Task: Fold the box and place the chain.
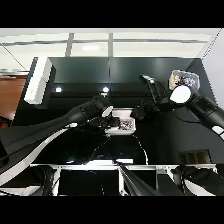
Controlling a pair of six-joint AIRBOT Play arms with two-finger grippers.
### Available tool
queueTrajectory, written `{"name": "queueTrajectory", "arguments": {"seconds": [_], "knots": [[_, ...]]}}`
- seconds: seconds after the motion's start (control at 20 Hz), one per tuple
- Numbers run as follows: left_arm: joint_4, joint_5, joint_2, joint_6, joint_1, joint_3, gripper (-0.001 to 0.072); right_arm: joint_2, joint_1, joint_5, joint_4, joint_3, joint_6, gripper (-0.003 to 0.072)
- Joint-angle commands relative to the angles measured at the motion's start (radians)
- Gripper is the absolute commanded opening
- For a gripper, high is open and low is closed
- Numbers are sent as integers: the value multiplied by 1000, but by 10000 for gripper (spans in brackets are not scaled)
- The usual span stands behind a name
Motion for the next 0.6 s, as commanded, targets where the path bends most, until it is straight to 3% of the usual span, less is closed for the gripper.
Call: {"name": "queueTrajectory", "arguments": {"seconds": [0.0, 0.3, 0.55], "knots": [[0, -17, 0, 1, 1, 0, 29, 40, -110, 97, -188, 21, 22, 279], [3, -30, 8, -10, 1, 1, 29, 116, -345, 177, -216, 20, -18, 279], [-1, -10, 17, -23, 0, 1, 29, 116, -370, 154, -185, 20, -21, 279]]}}
